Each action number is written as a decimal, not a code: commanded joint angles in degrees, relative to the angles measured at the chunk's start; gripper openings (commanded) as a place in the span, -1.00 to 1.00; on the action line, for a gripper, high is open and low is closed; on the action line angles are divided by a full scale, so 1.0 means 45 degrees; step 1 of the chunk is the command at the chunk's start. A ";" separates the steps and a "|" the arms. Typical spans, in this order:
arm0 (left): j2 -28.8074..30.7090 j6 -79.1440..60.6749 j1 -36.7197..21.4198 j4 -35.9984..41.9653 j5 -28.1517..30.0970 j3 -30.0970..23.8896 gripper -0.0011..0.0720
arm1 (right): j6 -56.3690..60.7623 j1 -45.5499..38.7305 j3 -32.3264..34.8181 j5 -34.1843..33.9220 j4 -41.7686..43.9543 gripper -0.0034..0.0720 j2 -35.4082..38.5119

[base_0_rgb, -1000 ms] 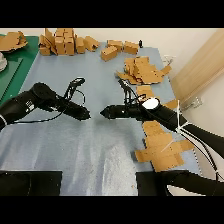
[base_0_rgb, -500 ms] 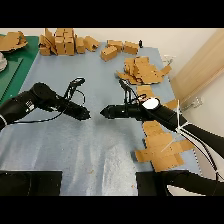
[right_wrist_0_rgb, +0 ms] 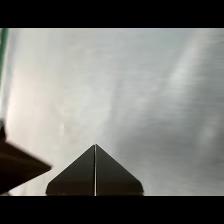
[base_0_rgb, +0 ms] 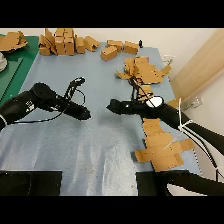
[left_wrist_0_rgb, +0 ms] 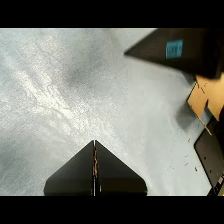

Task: Fold the box.

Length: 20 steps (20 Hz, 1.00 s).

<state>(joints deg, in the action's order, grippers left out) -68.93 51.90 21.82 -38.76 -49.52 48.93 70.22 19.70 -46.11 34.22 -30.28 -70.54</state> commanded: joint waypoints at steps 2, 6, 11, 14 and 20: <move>0.0000 0.0000 -0.0005 0.0063 0.0005 0.0010 -0.94 | 0.3876 -0.3240 -0.0733 0.1758 -0.4843 -0.91 0.0175; -0.0005 0.0000 -0.0005 0.0073 0.0015 0.0010 -0.94 | 0.3876 -0.7096 -0.2778 0.5804 -0.7839 0.20 0.0267; -0.0005 0.0049 -0.0005 0.0112 0.0272 0.0010 -0.94 | 0.2579 -1.0219 -0.4488 0.5809 -0.9617 0.69 -0.0452; -0.0005 0.0155 -0.0005 0.0117 0.0549 0.0010 -0.94 | 0.2283 -1.1079 -0.5071 0.5882 -1.0103 0.69 -0.1117; -0.0005 0.0155 -0.0005 0.0112 0.0806 0.0010 -0.94 | 0.0248 -1.1929 -0.5270 0.5532 -0.8699 0.69 -0.2535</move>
<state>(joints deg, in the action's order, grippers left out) -68.93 52.51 21.82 -38.28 -46.81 48.93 77.36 -32.42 -69.14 59.24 -74.32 -78.56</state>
